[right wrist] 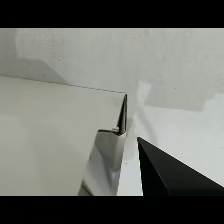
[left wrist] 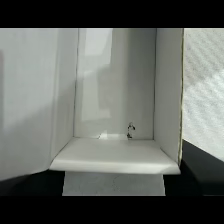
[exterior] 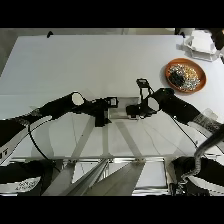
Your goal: Fold the box and place the chain.
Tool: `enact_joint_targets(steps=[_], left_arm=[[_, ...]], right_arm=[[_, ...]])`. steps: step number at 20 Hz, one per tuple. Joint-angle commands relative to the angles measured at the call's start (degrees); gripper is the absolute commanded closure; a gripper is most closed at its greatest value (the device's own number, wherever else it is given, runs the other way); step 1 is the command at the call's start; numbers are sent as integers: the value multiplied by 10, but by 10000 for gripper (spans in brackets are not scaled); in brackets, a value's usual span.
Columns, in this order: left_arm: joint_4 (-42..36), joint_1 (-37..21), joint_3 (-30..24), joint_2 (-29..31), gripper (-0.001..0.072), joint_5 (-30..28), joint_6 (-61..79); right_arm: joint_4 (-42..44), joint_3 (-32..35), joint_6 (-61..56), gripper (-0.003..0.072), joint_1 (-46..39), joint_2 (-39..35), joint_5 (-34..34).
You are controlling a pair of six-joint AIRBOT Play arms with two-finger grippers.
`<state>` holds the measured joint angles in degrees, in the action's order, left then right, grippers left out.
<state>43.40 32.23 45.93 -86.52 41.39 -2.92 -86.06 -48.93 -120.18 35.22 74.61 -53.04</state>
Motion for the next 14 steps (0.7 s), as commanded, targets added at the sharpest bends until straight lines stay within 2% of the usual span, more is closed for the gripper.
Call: enact_joint_targets(steps=[1, 6, 11, 12, 13, 14], left_arm=[[0, 0, 0, 0, 437, 0, 0], [0, 0, 0, 0, 437, 0, 0], [0, 0, 0, 0, 437, 0, 0], [0, 0, 0, 0, 437, 0, 0], [0, 0, 0, 0, 437, 0, 0], [0, 0, 0, 0, 437, 0, 0]], right_arm=[[-22, 0, -29, 291, 9, 0, 1], [-22, 0, -29, 293, 32, 1, 17], [-22, 0, -10, 294, 35, 9, -2], [-20, 0, -10, 316, 35, 15, -3], [-17, 0, -10, 383, 35, 21, -3], [-12, 0, -10, 391, 35, 26, -2]])
